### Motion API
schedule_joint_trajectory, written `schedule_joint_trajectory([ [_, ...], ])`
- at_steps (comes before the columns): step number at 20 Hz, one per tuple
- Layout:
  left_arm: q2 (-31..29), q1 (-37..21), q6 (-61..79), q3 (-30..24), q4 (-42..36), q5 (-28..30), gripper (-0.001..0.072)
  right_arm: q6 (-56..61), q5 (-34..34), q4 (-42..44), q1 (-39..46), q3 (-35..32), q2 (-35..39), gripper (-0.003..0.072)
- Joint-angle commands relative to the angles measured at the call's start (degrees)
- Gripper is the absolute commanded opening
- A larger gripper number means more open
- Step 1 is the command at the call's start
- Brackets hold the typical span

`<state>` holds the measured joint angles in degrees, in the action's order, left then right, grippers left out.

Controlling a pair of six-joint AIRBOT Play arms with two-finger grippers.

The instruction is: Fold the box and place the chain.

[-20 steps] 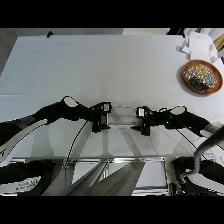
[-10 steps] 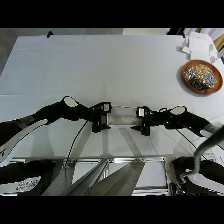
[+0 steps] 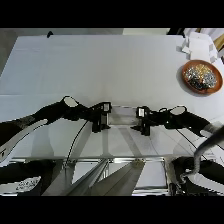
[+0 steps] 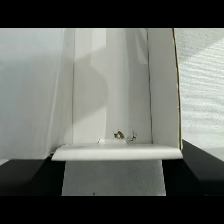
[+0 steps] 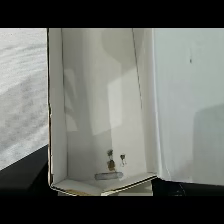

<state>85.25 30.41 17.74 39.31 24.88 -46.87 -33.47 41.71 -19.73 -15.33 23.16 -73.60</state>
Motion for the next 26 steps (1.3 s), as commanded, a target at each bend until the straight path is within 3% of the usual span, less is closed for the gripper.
schedule_joint_trajectory([
  [1, 0.0, 0.0, 0.0, 0.0, 0.0, -0.1, 0.0144, 0.0, -0.6, 0.1, 0.0, 0.0, 0.0, 0.0326],
  [6, 0.0, 0.0, 0.0, 0.0, 0.0, -0.1, 0.0144, 0.2, 0.5, 0.0, 0.0, 0.0, 0.0, 0.0326],
  [7, 0.0, 0.0, 0.0, 0.0, 0.0, -0.1, 0.0144, 0.2, 0.7, 0.1, 0.0, 0.0, 0.0, 0.0364],
  [9, 0.0, 0.0, 0.0, 0.0, 0.0, -0.1, 0.0144, 0.9, 0.8, 0.1, 0.0, 0.0, 0.3, 0.0696],
  [15, 0.0, 0.0, 0.0, 0.0, 0.0, -0.1, 0.0144, 17.5, 0.8, -10.8, 0.0, 0.0, 8.2, 0.0693],
  [19, 0.0, 0.0, 0.0, 0.0, 0.0, -0.1, 0.0144, 31.8, 1.6, -25.6, 0.0, 0.0, 16.9, 0.0690],
  [22, 0.0, 0.0, 0.0, 0.0, 0.0, -0.1, 0.0144, 33.7, 4.8, -24.9, 0.0, 0.0, 23.3, 0.0679],
  [23, 0.0, 0.0, 0.0, 0.0, 0.0, -0.1, 0.0144, 33.7, 5.8, -23.3, 0.0, 0.0, 25.7, 0.0625],
  [24, 0.0, 0.0, 0.0, 0.0, 0.0, -0.1, 0.0144, 33.7, 6.6, -21.7, -0.3, 0.0, 27.6, 0.0525],
  [26, 0.0, 0.0, 0.0, 0.0, 0.0, -0.1, 0.0144, 33.4, 7.5, -17.5, -2.1, 0.0, 29.4, 0.0115],
])
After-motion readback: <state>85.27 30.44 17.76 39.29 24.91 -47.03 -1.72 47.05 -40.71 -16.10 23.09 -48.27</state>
